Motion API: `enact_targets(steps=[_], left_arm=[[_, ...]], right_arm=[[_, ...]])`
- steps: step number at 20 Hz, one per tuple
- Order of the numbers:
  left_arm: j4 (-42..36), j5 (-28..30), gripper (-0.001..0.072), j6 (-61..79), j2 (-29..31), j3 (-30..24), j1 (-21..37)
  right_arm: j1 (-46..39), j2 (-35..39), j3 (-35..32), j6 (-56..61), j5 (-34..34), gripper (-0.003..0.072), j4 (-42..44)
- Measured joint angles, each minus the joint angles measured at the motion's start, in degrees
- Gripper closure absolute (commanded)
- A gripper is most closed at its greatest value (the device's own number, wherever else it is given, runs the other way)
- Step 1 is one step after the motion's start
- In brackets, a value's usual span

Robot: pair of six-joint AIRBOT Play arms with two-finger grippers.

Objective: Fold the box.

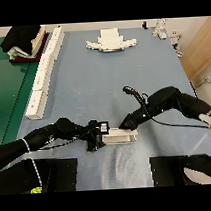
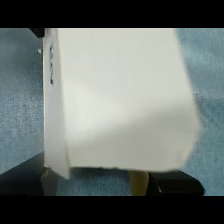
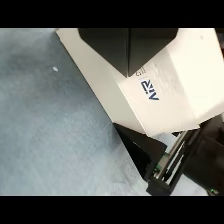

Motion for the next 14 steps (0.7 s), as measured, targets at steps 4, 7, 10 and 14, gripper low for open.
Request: enact_targets(steps=[4,7,10,14], left_arm=[[0.00,0.00,0.0259,0.02,0.00,0.00,0.00],[0.00,0.00,0.0260,0.02,0.00,0.00,0.00],[0.00,0.00,0.0260,0.02,0.00,0.00,0.00],[0.00,0.00,0.0259,0.02,0.00,0.00,0.00]], right_arm=[[6.12,9.42,-7.30,-1.75,11.41,0.0684,-1.31],[10.25,14.71,-11.26,-2.23,18.14,0.0683,-2.47],[13.14,18.01,-13.27,-2.64,22.88,0.0494,-4.07],[15.63,20.39,-14.10,-6.93,25.09,0.0200,-5.16]])
